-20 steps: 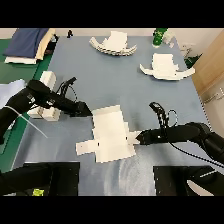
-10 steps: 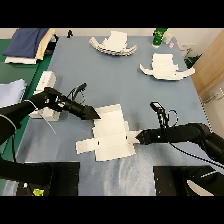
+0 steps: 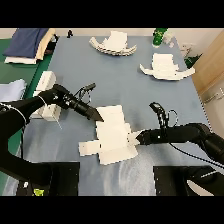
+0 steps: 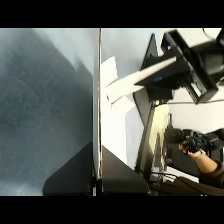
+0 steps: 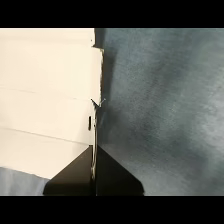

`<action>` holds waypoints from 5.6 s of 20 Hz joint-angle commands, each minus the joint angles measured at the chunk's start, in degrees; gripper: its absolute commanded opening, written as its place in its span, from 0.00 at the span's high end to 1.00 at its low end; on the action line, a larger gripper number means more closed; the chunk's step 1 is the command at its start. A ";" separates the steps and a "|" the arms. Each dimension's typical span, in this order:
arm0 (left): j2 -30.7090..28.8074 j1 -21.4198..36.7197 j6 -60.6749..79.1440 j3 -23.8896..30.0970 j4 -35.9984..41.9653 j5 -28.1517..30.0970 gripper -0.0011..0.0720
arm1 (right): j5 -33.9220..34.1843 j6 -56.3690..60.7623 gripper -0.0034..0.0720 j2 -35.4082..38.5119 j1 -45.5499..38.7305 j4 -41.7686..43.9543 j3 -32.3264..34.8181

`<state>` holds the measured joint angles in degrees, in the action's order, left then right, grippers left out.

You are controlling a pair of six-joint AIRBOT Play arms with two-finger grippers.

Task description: Fold the box.

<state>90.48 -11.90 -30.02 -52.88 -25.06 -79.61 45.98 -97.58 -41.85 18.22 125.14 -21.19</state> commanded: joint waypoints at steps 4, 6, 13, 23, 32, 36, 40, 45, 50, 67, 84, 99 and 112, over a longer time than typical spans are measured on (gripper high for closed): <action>0.26 -0.28 0.44 -0.39 0.26 -3.17 0.96 | -0.13 -0.09 0.95 0.00 0.00 -2.03 0.02; 0.26 -0.28 0.79 -0.39 3.63 -3.06 0.96 | -0.52 0.52 0.88 0.00 0.00 -4.66 0.02; -0.61 -3.58 14.45 -0.68 7.41 -2.78 0.97 | 0.17 27.06 0.16 0.09 -4.04 -34.47 -2.51; -18.82 -13.75 20.31 0.94 -3.96 18.38 0.97 | 5.03 29.53 0.59 5.14 -4.72 -36.26 -18.38; -29.75 -27.61 20.48 13.16 -9.53 41.16 0.97 | 6.93 29.68 0.59 4.83 -4.72 -36.24 -18.36; -29.73 -29.20 20.48 16.48 -8.20 44.22 0.97 | 7.04 29.66 0.59 4.83 -4.72 -36.24 -18.36; -29.38 -29.20 20.11 17.94 -7.91 45.00 0.97 | 7.04 29.66 0.59 4.83 -4.72 -36.22 -18.36; -29.05 -29.20 20.24 17.75 -7.89 43.98 0.97 | 7.08 29.66 0.59 4.83 -4.66 -36.15 -18.36; -29.00 -24.70 30.36 16.37 -1.77 37.16 0.97 | 7.04 29.66 0.59 4.83 -4.66 -35.21 -16.72; -23.74 -20.28 37.46 14.64 0.37 28.61 0.97 | 6.93 29.68 0.59 4.81 -4.66 -34.23 -15.65; -23.76 -24.20 27.93 13.73 -1.97 31.43 0.97 | 7.15 29.66 0.59 4.83 -4.57 -31.61 -15.63; -23.74 -24.20 27.02 13.79 -2.14 28.46 0.97 | 16.02 27.96 0.95 4.83 -4.55 -27.69 -15.63; -23.76 -24.20 26.99 13.77 -1.92 28.46 0.97 | 23.43 24.87 0.95 4.90 -1.38 -23.52 -15.63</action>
<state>66.76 -36.10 -3.03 -39.11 -27.07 -51.18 66.74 -72.14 -37.01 14.94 100.82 -36.84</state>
